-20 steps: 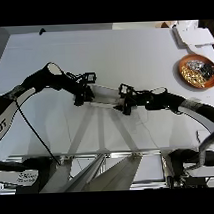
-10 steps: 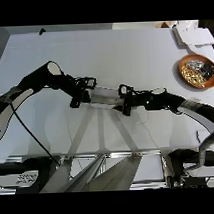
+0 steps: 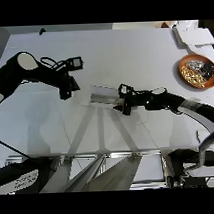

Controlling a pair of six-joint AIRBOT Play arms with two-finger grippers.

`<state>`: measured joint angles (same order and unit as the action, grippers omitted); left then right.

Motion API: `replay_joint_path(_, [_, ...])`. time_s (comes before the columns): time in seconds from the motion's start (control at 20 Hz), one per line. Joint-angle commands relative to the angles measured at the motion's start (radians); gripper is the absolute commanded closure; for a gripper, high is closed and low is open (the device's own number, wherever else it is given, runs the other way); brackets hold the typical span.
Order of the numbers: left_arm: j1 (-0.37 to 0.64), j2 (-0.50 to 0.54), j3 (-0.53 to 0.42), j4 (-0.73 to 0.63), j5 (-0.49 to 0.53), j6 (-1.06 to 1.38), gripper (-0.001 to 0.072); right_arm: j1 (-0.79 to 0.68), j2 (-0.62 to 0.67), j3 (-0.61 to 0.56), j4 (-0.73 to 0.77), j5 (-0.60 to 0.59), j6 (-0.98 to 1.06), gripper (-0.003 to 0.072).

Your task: Fold the box and place the chain.

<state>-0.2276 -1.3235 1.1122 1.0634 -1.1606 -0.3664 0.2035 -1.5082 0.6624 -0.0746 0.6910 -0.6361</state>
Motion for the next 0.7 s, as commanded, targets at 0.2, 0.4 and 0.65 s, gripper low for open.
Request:
replay_joint_path(0.2, [0.137, -0.066, -0.04, 0.092, 0.075, -0.676, 0.0702, 0.0, 0.0, 0.001, 0.0, 0.001, 0.0, 0.0238])
replay_joint_path(0.4, [0.141, -0.158, -0.13, -0.026, 0.118, -0.688, 0.0704, 0.0, 0.0, 0.001, 0.0, 0.001, 0.0, 0.0238])
replay_joint_path(0.65, [0.115, -0.222, -0.18, -0.181, 0.113, -0.647, 0.0704, 0.0, 0.0, 0.001, 0.0, 0.001, 0.0, 0.0238])
